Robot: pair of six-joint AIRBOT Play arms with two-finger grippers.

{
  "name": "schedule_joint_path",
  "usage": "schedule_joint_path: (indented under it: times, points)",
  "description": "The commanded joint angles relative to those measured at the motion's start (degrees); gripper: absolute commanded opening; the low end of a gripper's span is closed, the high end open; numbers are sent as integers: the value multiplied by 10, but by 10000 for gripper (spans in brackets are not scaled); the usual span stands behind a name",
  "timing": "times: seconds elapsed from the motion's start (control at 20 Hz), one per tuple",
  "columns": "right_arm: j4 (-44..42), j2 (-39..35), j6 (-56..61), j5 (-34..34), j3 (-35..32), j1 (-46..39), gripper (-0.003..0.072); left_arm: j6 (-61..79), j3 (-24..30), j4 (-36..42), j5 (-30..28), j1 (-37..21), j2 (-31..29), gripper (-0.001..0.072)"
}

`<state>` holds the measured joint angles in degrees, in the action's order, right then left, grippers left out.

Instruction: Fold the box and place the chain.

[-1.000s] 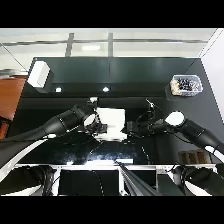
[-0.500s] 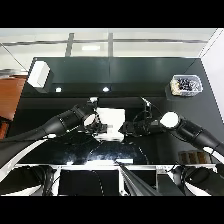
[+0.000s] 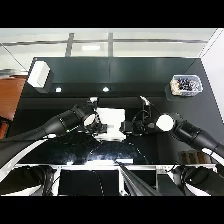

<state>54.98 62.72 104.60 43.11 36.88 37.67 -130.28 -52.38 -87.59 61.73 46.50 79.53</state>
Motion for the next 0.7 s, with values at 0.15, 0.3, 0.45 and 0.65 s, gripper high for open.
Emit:
schedule_joint_path:
  times: [0.15, 0.3, 0.45, 0.65]
  points:
    - [40, 21, 38, -9, 9, 25, 419, 0, 0, 0, 0, 0, 0, 32]
    - [44, 47, 42, -10, 35, 39, 418, 0, 0, 0, 0, 0, 0, 32]
    - [103, 74, 94, 1, 59, 54, 418, 0, 0, 0, 0, 0, 0, 32]
    - [162, 86, 140, 18, 76, 75, 418, 0, 0, 0, 0, 0, 0, 32]
